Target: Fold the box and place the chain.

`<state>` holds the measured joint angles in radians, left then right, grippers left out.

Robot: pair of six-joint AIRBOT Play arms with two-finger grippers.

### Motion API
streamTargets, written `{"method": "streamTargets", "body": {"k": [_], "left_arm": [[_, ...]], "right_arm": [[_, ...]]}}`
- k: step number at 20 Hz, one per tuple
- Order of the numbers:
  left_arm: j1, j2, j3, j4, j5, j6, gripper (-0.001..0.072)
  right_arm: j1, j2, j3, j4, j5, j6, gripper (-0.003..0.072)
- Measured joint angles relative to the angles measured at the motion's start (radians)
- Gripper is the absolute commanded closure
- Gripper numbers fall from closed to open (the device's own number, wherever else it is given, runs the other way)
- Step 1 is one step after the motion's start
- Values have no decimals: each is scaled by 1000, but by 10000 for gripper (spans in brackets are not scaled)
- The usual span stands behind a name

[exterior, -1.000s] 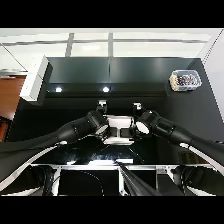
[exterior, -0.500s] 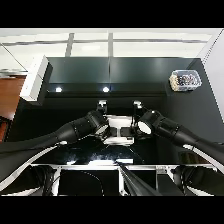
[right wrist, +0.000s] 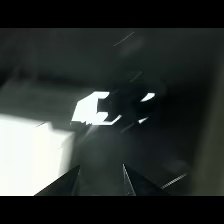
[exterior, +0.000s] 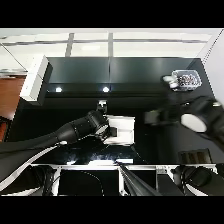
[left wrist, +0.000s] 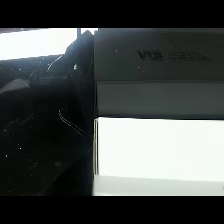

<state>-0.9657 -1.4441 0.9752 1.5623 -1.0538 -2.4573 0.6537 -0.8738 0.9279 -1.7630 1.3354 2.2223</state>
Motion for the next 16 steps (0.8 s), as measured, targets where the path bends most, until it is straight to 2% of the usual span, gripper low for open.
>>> {"method": "streamTargets", "body": {"k": [2, 4, 5, 6, 9, 11, 14, 16], "left_arm": [[0, 0, 0, 0, 0, 0, 681], [0, 0, 0, 0, -1, 0, 681], [0, 0, 0, 0, -1, 0, 681], [0, 0, 0, 0, -1, 0, 681], [0, 0, 0, 0, -2, 0, 681], [0, 0, 0, 0, -2, 0, 681], [0, 0, 0, 0, -2, 0, 681], [0, 0, 0, 0, -3, 0, 681]], "right_arm": [[-87, 27, -18, -134, 9, -45, 362], [-206, 42, -62, -239, -61, -88, 361], [-279, 45, -92, -270, -125, -104, 193], [-351, 45, -121, -295, -199, -109, -19], [-563, -2, -165, -321, -444, -119, -23], [-668, -85, -123, -308, -547, -129, -22], [-770, -264, 25, -244, -610, -152, -17], [-808, -412, 166, -177, -578, -178, -14]]}}
